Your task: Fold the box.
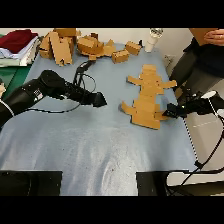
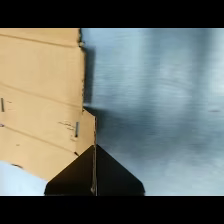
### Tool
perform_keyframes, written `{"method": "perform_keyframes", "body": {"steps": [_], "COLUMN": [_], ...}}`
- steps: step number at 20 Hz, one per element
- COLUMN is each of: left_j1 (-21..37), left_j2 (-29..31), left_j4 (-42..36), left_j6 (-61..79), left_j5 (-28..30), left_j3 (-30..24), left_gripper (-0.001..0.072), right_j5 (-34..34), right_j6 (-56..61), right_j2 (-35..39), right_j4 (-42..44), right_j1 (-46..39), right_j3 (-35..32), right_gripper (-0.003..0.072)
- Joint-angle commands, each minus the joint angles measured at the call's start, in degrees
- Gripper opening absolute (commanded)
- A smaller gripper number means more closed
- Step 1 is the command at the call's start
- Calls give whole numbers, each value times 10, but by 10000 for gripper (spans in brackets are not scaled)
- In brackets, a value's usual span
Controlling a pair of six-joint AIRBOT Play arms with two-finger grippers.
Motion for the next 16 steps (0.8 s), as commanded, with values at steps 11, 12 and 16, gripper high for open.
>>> {"method": "perform_keyframes", "body": {"steps": [11, 12, 16], "left_j1": [167, 169, 181], "left_j2": [-34, -47, -94], "left_j4": [5, -3, -55], "left_j6": [-8, 2, 61], "left_j5": [-92, -93, -93], "left_j3": [-60, -60, -60], "left_gripper": [589, 590, 590], "right_j5": [-177, -209, -304], "right_j6": [91, 90, 85], "right_j2": [123, 134, 189], "right_j4": [119, 127, 122], "right_j1": [325, 354, 444], "right_j3": [-115, -131, -200], "right_gripper": [3, 2, 2]}}
